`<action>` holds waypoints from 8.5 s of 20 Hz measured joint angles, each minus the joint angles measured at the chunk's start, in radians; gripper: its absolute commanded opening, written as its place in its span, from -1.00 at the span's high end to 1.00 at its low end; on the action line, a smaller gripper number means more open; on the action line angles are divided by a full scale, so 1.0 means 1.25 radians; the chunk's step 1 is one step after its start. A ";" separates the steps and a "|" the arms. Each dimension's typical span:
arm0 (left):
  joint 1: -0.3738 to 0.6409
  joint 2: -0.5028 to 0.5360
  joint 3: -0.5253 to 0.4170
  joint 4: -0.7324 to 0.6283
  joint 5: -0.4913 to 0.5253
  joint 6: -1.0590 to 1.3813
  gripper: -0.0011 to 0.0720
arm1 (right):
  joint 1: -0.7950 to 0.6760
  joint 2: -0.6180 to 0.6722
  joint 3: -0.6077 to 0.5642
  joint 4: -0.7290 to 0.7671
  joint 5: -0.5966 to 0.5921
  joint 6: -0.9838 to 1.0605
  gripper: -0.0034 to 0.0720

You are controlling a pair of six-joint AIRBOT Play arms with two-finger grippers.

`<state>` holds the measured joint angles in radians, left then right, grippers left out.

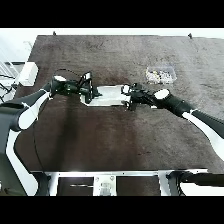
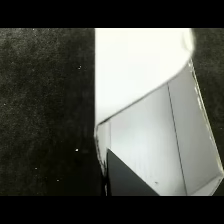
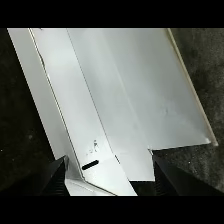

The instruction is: Fold the box and place the chain.

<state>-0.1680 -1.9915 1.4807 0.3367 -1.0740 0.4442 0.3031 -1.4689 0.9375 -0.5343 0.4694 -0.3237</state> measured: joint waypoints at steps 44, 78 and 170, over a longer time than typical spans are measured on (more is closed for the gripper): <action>0.000 0.000 0.000 0.004 -0.001 0.000 0.92 | -0.153 -0.264 0.286 0.001 0.475 0.033 -0.78; -0.001 0.000 0.000 0.003 0.004 0.000 0.92 | -0.130 -0.435 0.464 -0.031 0.614 0.012 -0.92; 0.068 0.003 0.056 -0.020 -0.153 -0.025 0.11 | -0.132 -0.466 0.494 -0.022 0.630 0.064 -0.64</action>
<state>-0.0826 -1.9873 1.5513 0.3111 -1.2655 0.4133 0.1375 -2.0514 1.5547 -0.5621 1.2572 -0.2440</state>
